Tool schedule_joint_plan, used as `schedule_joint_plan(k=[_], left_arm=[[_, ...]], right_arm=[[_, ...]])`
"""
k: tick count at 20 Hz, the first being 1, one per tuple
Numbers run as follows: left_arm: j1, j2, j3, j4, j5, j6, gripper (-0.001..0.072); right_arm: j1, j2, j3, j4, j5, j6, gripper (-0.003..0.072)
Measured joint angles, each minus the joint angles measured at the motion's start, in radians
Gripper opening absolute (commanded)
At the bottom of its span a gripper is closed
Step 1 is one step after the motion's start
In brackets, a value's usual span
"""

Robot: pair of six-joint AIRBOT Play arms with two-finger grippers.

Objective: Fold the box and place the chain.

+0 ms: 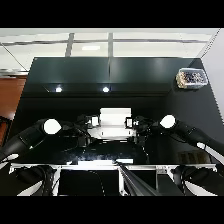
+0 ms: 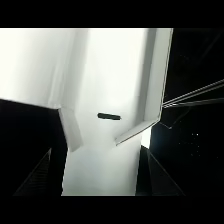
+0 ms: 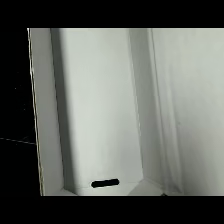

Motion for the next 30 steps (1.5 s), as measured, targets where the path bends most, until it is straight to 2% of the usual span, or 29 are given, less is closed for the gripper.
schedule_joint_plan(k=[2, 4, 7, 11, 18, 21, 23, 29, 30], left_arm=[[-0.023, -0.023, 0.005, 0.001, 0.016, 0.003, 0.0669], [-0.04, -0.038, 0.01, 0.003, 0.034, 0.003, 0.0511], [-0.052, -0.048, 0.021, 0.016, 0.041, 0.003, 0.033], [-0.057, -0.053, 0.04, 0.02, 0.043, 0.003, 0.033], [-0.06, -0.055, 0.058, -0.037, -0.034, 0.002, 0.033], [-0.06, -0.058, 0.058, -0.06, -0.02, 0.002, 0.0328], [-0.066, -0.066, 0.058, -0.088, 0.005, -0.001, 0.0155], [-0.111, -0.124, 0.059, -0.144, 0.062, 0.0, 0.0153], [-0.114, -0.132, 0.059, -0.149, 0.063, -0.001, 0.0112]], right_arm=[[0.0, 0.0, 0.0, 0.0, 0.0, 0.0, 0.0142], [0.0, 0.0, 0.0, 0.0, 0.0, 0.0, 0.0142], [0.0, 0.0, 0.0, 0.0, 0.0, 0.0, 0.0142], [0.0, 0.0, 0.0, 0.0, 0.0, 0.0, 0.0142], [0.0, 0.0, 0.0, -0.002, 0.0, -0.001, 0.0142], [0.0, 0.0, 0.0, -0.001, 0.001, 0.0, 0.0142], [0.0, 0.0, 0.0, 0.0, 0.001, 0.0, 0.0142], [0.0, 0.0, 0.0, -0.002, 0.0, -0.001, 0.0142], [0.0, 0.0, 0.0, -0.002, 0.0, -0.001, 0.0142]])
